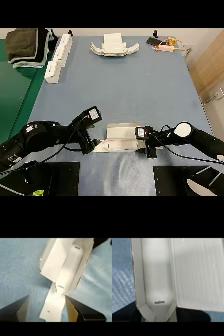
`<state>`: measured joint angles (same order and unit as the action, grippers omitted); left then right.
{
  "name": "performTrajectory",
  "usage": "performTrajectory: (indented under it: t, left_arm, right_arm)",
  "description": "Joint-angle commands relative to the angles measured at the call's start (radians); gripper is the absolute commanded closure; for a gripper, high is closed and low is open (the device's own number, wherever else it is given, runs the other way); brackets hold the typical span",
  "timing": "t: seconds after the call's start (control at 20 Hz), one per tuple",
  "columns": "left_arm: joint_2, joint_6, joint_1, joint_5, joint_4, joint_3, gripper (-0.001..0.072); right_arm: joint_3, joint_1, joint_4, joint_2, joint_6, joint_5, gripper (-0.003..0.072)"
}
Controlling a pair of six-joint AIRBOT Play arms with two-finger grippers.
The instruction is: Fold the box.
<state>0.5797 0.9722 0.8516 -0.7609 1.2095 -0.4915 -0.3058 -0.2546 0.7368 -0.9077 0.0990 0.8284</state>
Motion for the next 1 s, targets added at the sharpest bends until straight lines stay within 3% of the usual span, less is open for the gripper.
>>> performTrajectory:
  t: [0.0, 0.15, 0.4, 0.55, 0.75, 0.8, 0.9, 0.95]
  left_arm:
    - [0.044, -0.183, -0.016, 0.011, 0.018, 0.019, 0.0043]
    - [0.069, -0.34, -0.089, 0.044, -0.017, 0.069, 0.0042]
    - [0.11, -0.76, -0.195, -0.013, -0.404, 0.119, 0.0043]
    - [0.16, -0.831, -0.195, -0.061, -0.455, 0.127, 0.0044]
    - [0.234, -0.832, -0.182, -0.023, -0.478, 0.127, 0.0054]
    - [0.244, -0.835, -0.172, -0.012, -0.494, 0.127, 0.0067]
    - [0.252, -0.835, -0.15, 0.018, -0.504, 0.127, 0.0293]
    - [0.256, -0.835, -0.142, 0.035, -0.511, 0.127, 0.0302]
  right_arm:
    - [-0.001, 0.0, 0.0, 0.001, 0.0, 0.001, 0.0175]
    - [-0.001, 0.0, 0.0, 0.001, 0.0, 0.0, 0.0175]
    - [-0.001, 0.0, 0.0, 0.001, 0.0, 0.0, 0.0175]
    - [-0.001, 0.0, 0.0, 0.001, 0.0, 0.0, 0.0175]
    - [-0.001, 0.0, 0.0, 0.001, 0.0, 0.0, 0.0175]
    - [-0.001, 0.0, 0.0, 0.001, 0.0, 0.001, 0.0175]
    - [-0.001, 0.0, 0.0, 0.001, 0.0, 0.0, 0.0175]
    - [-0.001, 0.0, 0.0, 0.001, 0.0, 0.0, 0.0175]
